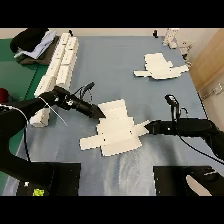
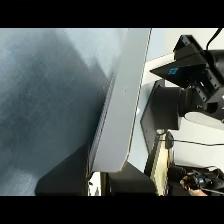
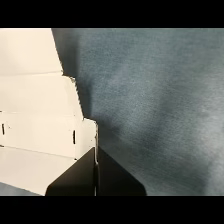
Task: Fold the box.
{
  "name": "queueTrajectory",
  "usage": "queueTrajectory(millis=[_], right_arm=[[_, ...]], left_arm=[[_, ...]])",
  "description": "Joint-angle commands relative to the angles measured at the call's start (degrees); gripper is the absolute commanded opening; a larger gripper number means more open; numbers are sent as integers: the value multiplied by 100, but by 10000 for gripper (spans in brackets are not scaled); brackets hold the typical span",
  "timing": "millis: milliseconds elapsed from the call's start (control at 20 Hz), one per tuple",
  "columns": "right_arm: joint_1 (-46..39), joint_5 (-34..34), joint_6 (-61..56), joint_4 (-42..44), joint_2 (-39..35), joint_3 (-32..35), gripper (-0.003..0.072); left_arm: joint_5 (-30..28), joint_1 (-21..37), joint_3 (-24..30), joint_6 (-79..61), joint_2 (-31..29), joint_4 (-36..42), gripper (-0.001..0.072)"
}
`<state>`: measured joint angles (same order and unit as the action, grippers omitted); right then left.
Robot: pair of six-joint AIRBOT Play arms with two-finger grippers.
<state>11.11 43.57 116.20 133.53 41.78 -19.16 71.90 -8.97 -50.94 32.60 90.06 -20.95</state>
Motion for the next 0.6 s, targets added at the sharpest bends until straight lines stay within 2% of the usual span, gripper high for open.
queueTrajectory(millis=[0,300,350,550], right_arm=[[4,-24,7,-4,0,0,0],[4,-24,9,-7,0,0,0],[4,-24,9,-4,0,0,1],[4,-22,9,-26,0,0,1]], left_arm=[[101,0,-24,-28,4,-107,117],[-4,-212,-26,-175,4,-111,105],[-44,-216,-28,-184,4,-109,34],[-37,-214,-85,-240,4,-96,17]])
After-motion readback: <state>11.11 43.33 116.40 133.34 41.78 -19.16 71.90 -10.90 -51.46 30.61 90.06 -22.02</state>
